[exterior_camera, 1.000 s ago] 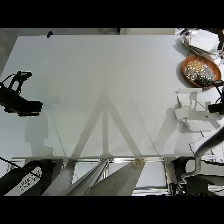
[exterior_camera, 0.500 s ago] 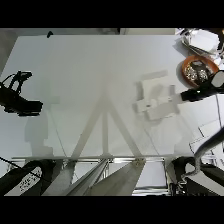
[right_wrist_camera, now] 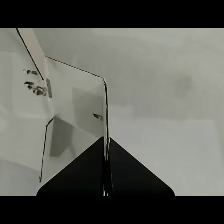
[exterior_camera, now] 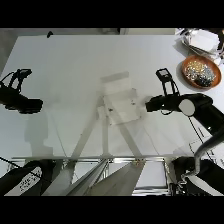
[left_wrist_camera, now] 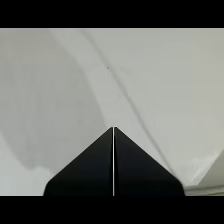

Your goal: Fold the box and place the chain.

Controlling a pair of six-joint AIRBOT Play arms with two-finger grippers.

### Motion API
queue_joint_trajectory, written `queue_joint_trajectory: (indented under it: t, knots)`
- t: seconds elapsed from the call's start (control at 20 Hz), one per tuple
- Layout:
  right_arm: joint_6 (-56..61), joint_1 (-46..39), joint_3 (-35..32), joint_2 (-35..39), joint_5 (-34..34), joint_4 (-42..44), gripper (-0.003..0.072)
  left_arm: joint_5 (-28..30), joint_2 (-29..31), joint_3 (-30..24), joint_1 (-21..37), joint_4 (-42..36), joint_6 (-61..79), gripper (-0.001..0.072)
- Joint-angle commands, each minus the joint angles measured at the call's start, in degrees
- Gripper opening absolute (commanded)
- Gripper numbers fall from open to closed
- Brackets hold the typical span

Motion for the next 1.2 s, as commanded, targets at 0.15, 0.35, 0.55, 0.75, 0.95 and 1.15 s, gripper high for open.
queue_joint_trajectory:
  t: [0.15,0.35,0.55,0.75,0.95,1.15]
  knots:
    - [4.2,4.9,-1.7,0.5,-3.3,0.7,0.0010,5.4,-3.8,-0.3,-0.4,-32.9,26.6,0.0400]
    - [4.2,4.9,-1.6,0.5,-2.4,0.7,0.0010,6.0,-13.5,-0.3,-7.0,-50.6,42.5,0.0513]
    - [4.2,4.9,-1.7,0.5,-2.3,0.8,0.0010,13.3,-23.3,-0.2,-15.2,-58.5,52.0,0.0532]
    - [4.2,4.9,-1.6,0.5,-1.9,1.2,0.0010,14.7,-30.7,5.6,-18.6,-59.5,52.8,0.0533]
    - [4.1,4.9,-1.6,0.5,-0.4,1.1,0.0010,11.0,-37.0,13.0,-19.4,-59.3,51.1,0.0531]
    - [4.2,4.9,-1.6,0.5,-0.6,1.1,0.0010,2.7,-40.3,14.4,-19.3,-56.2,51.7,0.0529]
